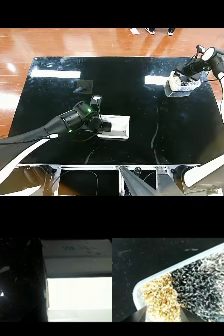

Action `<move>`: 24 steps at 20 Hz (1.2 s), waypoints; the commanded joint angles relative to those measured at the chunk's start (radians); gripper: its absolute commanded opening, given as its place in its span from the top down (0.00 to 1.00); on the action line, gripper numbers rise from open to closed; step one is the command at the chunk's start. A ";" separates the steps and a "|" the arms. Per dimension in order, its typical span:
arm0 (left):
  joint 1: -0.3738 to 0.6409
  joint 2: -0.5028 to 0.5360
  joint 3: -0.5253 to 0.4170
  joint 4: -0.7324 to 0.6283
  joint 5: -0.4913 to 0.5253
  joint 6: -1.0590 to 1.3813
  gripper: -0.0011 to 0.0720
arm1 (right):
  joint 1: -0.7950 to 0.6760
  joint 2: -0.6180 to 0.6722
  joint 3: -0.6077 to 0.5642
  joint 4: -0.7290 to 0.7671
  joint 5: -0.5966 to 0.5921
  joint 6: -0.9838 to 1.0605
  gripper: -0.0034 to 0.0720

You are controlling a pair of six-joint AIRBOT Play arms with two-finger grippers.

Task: Fold the box and place the chain.

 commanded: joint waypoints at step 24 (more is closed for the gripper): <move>0.001 0.000 0.000 -0.003 -0.001 0.000 0.96 | 0.012 -0.071 0.055 0.043 0.080 0.019 0.51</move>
